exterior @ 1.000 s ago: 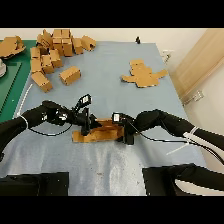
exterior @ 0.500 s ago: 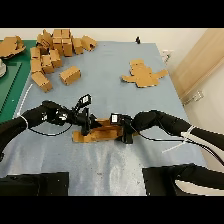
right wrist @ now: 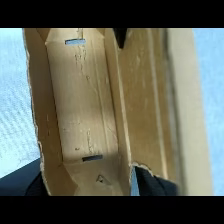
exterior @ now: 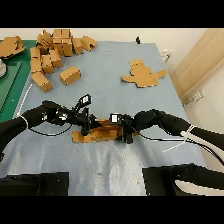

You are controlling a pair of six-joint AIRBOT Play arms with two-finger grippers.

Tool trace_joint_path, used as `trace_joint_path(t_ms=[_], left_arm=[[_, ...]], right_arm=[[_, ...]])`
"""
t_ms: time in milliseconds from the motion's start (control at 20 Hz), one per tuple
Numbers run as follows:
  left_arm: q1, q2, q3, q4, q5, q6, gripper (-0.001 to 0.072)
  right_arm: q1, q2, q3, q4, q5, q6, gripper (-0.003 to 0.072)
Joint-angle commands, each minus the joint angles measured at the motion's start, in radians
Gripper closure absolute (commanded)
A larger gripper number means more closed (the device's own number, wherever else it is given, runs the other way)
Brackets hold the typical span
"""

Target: Fold the box.

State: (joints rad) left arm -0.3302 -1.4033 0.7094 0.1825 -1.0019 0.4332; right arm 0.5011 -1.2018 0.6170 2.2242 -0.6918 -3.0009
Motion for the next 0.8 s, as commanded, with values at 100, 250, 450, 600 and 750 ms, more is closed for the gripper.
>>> trace_joint_path(t_ms=[100, 250, 450, 600, 750], left_arm=[[0.000, 0.001, 0.000, 0.000, 0.000, 0.000, 0.0698], [0.000, 0.001, 0.000, 0.000, 0.000, 0.000, 0.0698], [0.000, 0.001, 0.000, 0.000, 0.000, 0.000, 0.0698], [0.000, 0.001, 0.000, 0.000, 0.000, 0.000, 0.0698], [0.000, 0.001, 0.000, 0.000, 0.000, 0.000, 0.0698]], right_arm=[[0.000, 0.000, 0.001, -0.003, -0.005, 0.000, -0.0013], [0.000, -0.002, 0.001, -0.002, -0.005, 0.000, -0.0013], [0.000, -0.002, 0.003, -0.002, -0.005, 0.000, -0.0013], [0.000, 0.003, 0.014, -0.003, -0.046, 0.000, -0.0014], [0.000, 0.013, 0.018, -0.003, -0.069, 0.000, -0.0013]])
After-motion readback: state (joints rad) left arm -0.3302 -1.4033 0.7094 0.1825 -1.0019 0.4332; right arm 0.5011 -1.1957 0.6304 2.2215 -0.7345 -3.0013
